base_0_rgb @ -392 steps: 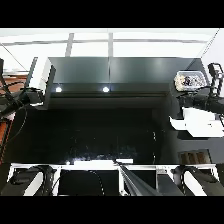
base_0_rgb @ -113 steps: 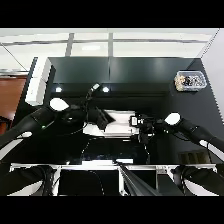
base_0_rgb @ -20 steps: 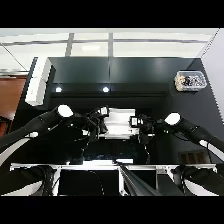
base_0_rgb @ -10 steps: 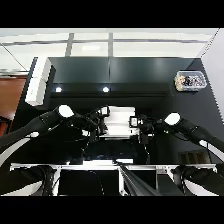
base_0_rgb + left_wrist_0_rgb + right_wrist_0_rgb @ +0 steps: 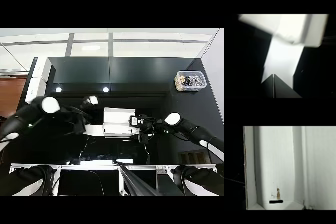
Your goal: Fold the box and place the chain.
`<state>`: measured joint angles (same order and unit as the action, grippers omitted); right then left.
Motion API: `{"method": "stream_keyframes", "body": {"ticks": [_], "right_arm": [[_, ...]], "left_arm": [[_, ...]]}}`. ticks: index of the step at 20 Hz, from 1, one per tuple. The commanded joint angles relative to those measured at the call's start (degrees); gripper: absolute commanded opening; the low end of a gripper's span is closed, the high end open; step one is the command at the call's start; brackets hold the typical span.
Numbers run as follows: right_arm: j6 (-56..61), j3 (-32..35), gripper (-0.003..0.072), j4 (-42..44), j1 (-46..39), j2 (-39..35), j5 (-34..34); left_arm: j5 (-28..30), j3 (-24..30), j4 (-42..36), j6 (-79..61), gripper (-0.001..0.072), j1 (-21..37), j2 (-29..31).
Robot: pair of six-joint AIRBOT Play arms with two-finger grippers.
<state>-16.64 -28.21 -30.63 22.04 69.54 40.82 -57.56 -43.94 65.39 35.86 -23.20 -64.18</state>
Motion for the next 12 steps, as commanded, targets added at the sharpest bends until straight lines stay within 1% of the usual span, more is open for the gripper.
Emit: {"method": "stream_keyframes", "body": {"ticks": [1,2,3,4,5,7,9,10,11,12], "right_arm": [[0.0,0.0,0.0179,-0.1,0.0,0.0,0.1],[0.0,0.0,0.018,-0.1,0.0,0.0,0.1],[0.0,0.0,0.0179,-0.1,0.0,0.0,0.1],[0.0,0.0,0.0179,-0.1,0.0,0.0,0.1],[0.0,0.0,0.0179,-0.1,0.0,0.0,0.1],[0.0,0.0,0.0179,-0.1,0.0,0.0,0.1],[0.0,0.0,0.0179,-0.1,0.0,0.0,0.1],[0.0,0.0,0.0179,-0.1,0.0,0.0,0.1],[0.0,0.0,0.018,-0.1,0.0,0.0,0.1],[0.0,0.0,0.0179,-0.1,0.0,0.0,0.1]], "left_arm": [[-5.7,-0.9,7.9,27.6,0.0024,9.7,4.0],[-6.6,-0.2,7.6,35.8,0.0024,13.0,3.7],[-6.6,1.8,6.6,44.2,0.0024,16.3,3.5],[-6.6,4.5,4.0,48.7,0.0025,19.0,3.2],[-6.6,7.6,-1.4,48.5,0.0025,21.7,2.7],[-7.4,13.4,-13.7,40.7,0.0025,26.0,0.9],[-7.4,17.8,-23.6,35.9,0.0024,28.5,-1.9],[-7.4,19.1,-27.5,33.0,0.0024,28.3,-3.4],[-7.6,19.7,-29.2,31.1,0.0024,27.2,-4.8],[-7.5,19.6,-29.2,30.2,0.0023,25.6,-6.0]]}}
